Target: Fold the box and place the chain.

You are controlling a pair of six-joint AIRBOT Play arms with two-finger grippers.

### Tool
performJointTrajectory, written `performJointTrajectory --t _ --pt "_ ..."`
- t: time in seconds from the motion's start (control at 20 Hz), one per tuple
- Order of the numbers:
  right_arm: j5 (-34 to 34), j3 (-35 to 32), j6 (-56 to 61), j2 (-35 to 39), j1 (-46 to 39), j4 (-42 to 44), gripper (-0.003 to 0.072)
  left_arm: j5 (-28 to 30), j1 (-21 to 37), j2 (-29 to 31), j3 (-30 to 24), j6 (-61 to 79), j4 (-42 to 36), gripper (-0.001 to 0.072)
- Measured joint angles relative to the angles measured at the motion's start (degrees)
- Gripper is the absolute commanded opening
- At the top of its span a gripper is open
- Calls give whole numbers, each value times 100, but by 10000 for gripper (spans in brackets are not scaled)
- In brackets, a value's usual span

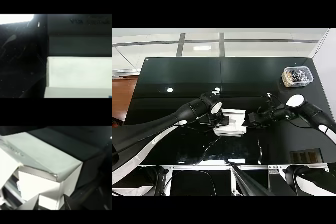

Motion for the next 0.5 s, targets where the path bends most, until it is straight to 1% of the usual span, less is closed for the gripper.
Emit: performJointTrajectory --t 0.25,0.35,0.5 --pt "-280 511 1329 -15 695 -1147 334 2 0 0 0 0 2 28" --pt "-358 638 1751 -15 894 -1464 334 2 0 0 0 0 0 28" --pt "-376 741 2107 -15 1086 -1711 334 4 0 0 0 0 2 28"
